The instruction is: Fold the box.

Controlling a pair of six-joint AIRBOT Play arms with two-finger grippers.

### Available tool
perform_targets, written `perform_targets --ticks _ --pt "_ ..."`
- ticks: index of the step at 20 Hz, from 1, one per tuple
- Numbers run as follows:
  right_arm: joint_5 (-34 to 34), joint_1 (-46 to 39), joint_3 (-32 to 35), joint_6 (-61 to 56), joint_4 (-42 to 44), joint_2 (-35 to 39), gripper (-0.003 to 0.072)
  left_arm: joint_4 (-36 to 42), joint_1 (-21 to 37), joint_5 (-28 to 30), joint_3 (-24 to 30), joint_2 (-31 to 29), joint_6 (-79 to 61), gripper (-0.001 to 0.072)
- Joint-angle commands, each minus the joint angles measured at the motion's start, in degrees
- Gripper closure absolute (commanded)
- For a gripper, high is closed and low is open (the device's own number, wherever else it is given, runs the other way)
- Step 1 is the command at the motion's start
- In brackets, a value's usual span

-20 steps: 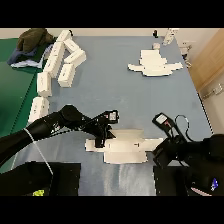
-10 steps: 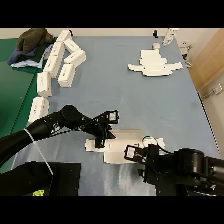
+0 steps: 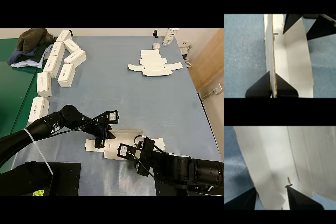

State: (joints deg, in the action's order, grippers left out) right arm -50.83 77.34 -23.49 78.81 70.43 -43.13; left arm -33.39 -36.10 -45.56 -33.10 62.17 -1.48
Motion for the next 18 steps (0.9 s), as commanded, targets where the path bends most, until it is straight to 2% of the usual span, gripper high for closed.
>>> perform_targets --ticks 1,4,10,12,13,18 --pt "-2.51 0.24 -1.29 -4.42 -2.84 -0.35 0.0139 0.00 0.00 0.02 0.00 0.00 0.00 0.0695" --pt "-3.98 0.24 -2.56 -4.57 -2.99 0.09 0.0139 0.00 0.00 0.02 0.00 0.00 0.00 0.0695" --pt "-10.12 0.17 -4.92 -12.22 -3.45 1.57 0.0133 0.00 0.02 0.04 0.00 0.00 0.00 0.0695" --pt "-11.45 0.17 -5.62 -15.10 -3.56 2.03 0.0008 0.00 0.02 0.07 0.00 0.00 0.00 0.0695" --pt "-11.74 0.17 -5.77 -16.04 -3.58 2.16 -0.0026 0.00 0.02 0.04 0.00 0.00 0.00 0.0695" --pt "-13.35 0.13 -5.70 -16.83 -3.76 2.14 -0.0028 0.00 0.00 0.04 0.00 0.00 0.00 0.0695"
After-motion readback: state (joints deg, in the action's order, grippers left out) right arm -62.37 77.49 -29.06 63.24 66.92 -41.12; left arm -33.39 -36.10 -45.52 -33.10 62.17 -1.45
